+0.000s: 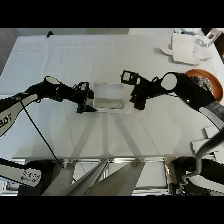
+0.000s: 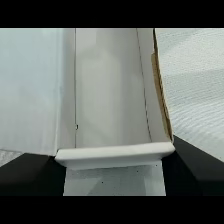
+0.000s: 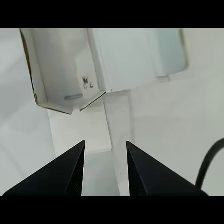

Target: Fold the box and place the chain.

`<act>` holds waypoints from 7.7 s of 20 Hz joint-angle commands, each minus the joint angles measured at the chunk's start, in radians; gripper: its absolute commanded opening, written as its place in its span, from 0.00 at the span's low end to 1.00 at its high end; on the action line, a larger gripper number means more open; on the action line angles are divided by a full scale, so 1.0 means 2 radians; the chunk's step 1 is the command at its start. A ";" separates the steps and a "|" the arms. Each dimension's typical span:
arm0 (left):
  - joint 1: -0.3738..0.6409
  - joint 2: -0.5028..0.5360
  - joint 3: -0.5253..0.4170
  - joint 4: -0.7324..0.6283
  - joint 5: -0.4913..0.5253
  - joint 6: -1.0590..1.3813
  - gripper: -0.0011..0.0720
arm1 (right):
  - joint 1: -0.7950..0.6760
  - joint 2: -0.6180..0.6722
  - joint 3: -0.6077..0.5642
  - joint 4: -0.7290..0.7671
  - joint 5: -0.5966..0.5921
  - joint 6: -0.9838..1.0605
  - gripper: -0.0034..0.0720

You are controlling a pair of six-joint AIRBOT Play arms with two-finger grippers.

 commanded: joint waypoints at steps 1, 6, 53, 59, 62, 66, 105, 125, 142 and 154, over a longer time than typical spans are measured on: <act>0.000 0.000 0.000 0.000 0.000 0.000 0.22 | 0.001 -0.035 -0.002 0.012 0.008 -0.094 0.44; 0.000 0.000 0.000 0.000 0.000 0.000 0.22 | 0.016 -0.087 -0.002 0.061 -0.009 -0.212 0.50; 0.000 0.000 0.000 0.000 0.000 0.000 0.22 | 0.043 0.104 -0.002 -0.145 -0.013 0.353 0.06; 0.000 0.000 0.000 0.000 0.000 0.000 0.22 | -0.082 0.097 -0.028 -0.101 0.046 0.439 0.05; 0.000 0.000 0.000 0.000 0.000 0.000 0.22 | -0.117 0.073 -0.085 -0.036 0.028 0.422 0.05; 0.000 0.000 0.000 0.000 0.000 0.000 0.22 | -0.117 0.014 -0.129 0.060 0.002 0.380 0.05; 0.000 0.000 0.000 0.000 0.000 0.000 0.22 | -0.054 -0.002 -0.128 0.286 -0.034 0.309 0.66; 0.000 0.000 0.000 0.000 0.000 0.000 0.22 | 0.027 -0.012 -0.128 0.301 -0.175 0.338 0.65; 0.000 0.000 0.000 0.000 0.000 0.000 0.22 | 0.067 -0.031 -0.128 0.252 -0.255 0.350 0.64; 0.000 0.000 0.000 0.000 0.000 0.000 0.22 | 0.067 -0.031 -0.059 0.100 -0.174 0.453 0.62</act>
